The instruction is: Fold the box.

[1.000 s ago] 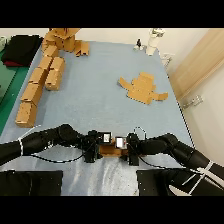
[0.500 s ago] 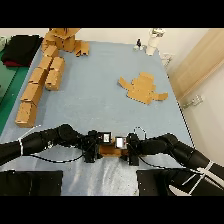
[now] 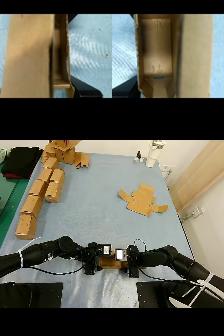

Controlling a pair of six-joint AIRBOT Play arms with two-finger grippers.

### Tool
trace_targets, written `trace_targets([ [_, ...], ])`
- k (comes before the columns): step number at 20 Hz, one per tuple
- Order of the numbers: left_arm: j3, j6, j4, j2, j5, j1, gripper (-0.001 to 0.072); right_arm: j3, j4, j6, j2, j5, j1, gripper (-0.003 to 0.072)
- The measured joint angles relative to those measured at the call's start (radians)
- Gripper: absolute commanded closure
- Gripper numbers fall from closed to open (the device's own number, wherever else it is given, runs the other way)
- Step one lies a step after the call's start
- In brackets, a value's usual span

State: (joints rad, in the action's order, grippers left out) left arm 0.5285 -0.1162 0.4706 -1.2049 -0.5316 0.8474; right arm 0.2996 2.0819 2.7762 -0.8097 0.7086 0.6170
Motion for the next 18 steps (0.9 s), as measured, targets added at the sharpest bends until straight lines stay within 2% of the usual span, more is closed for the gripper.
trace_targets([
  [6,0.0,0.0,0.0,0.0,0.0,0.0,0.0236,0.0,-0.003,0.0,0.0,0.0,0.0,0.0186],
  [7,0.0,0.0,0.0,0.0,0.0,0.0,0.0236,0.0,-0.003,0.0,0.0,0.0,0.0,0.0166],
  [8,0.0,0.0,0.0,0.0,0.0,0.0,0.0236,0.0,-0.004,0.0,0.0,0.0,0.0,-0.003],
  [13,0.0,0.0,0.0,0.0,0.0,0.0,0.0236,0.014,-0.011,0.001,0.019,0.008,0.0,-0.003],
  [18,0.0,0.0,0.0,0.0,0.002,0.0,0.0236,0.028,-0.125,-0.076,0.134,0.091,-0.002,-0.003],
])
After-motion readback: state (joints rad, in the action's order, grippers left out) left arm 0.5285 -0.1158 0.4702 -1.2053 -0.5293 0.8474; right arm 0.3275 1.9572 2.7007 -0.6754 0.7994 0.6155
